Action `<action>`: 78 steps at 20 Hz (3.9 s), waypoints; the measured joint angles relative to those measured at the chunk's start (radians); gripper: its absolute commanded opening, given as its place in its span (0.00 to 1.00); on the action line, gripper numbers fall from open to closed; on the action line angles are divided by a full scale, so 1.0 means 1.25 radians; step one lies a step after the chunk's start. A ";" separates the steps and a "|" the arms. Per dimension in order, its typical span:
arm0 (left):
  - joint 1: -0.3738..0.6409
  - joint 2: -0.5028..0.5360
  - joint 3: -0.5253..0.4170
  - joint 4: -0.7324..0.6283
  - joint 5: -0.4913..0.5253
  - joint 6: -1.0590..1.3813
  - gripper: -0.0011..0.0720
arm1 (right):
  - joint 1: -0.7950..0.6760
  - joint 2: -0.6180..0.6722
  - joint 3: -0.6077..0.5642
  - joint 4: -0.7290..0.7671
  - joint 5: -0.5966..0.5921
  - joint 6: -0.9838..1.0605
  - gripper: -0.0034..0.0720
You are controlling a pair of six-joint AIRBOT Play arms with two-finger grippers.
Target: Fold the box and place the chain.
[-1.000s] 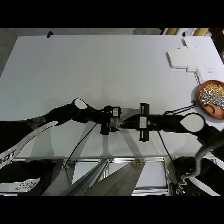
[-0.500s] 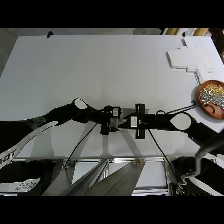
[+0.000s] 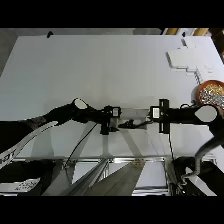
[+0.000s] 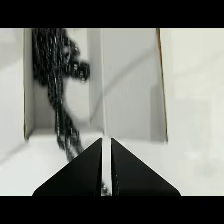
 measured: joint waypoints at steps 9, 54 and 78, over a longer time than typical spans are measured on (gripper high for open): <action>0.000 0.000 0.000 0.000 0.000 0.000 0.30 | -0.031 -0.120 -0.021 -0.141 -0.020 -0.003 0.28; 0.000 0.000 0.000 0.000 0.000 0.000 0.30 | 0.293 -0.001 -0.023 0.063 -0.172 -0.011 0.11; 0.000 0.000 0.000 0.000 0.000 0.000 0.30 | -0.062 -0.162 -0.023 -0.056 -0.044 -0.099 0.17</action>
